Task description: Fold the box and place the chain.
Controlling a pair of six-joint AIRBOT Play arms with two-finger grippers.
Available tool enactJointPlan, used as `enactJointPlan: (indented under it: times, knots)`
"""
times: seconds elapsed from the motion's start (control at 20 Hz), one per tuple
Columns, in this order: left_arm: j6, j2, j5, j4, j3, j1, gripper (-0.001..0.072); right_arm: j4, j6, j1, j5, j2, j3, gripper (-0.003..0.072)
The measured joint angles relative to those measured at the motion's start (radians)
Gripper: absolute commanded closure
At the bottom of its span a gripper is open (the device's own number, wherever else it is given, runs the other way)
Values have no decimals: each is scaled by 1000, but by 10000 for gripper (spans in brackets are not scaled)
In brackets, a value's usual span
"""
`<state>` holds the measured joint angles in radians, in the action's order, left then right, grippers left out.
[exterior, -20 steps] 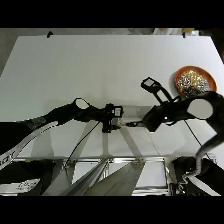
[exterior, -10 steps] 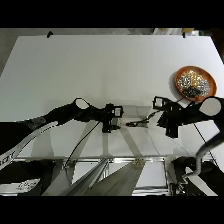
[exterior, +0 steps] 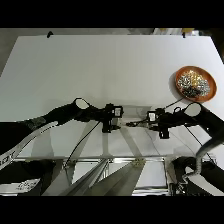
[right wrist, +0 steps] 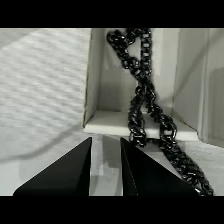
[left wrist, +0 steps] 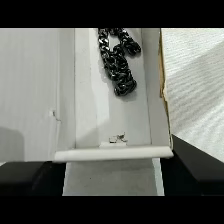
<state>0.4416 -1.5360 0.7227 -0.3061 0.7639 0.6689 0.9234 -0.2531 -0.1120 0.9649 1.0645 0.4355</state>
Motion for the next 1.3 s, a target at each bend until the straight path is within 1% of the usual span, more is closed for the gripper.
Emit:
enactJointPlan:
  times: [0.25, 0.5, 0.55, 0.6, 0.65, 0.7, 0.85, 1.05, 1.15, 1.3]
  knots:
    - [0, 0, 0, 0, 0, 0, 559, -26, -35, 0, -65, 27, -5, 491]
    - [0, 0, 0, 0, 0, 0, 559, -49, -44, 1, -84, 32, -5, 500]
    - [0, 0, 0, 0, 0, 0, 559, -61, -44, 1, -85, 33, -5, 537]
    - [0, 0, 0, 0, 0, 0, 559, -68, -44, 1, -81, 33, -5, 540]
    - [0, 0, 1, 0, 0, 0, 559, -72, -44, 1, -74, 33, -5, 578]
    - [0, 0, 1, 0, 0, 0, 559, -75, -44, 1, -61, 33, -5, 651]
    - [0, 0, 1, -1, 0, 0, 559, -68, -41, 1, -30, 32, -5, 672]
    - [0, 0, 0, 0, 0, 0, 559, 10, 58, 1, -13, -11, -5, 672]
    - [0, 0, 0, 0, 0, 0, 559, 71, 147, 1, -8, -59, -5, 672]
    - [0, 0, 0, 0, 0, 0, 559, 143, 289, 1, -2, -163, -5, 672]
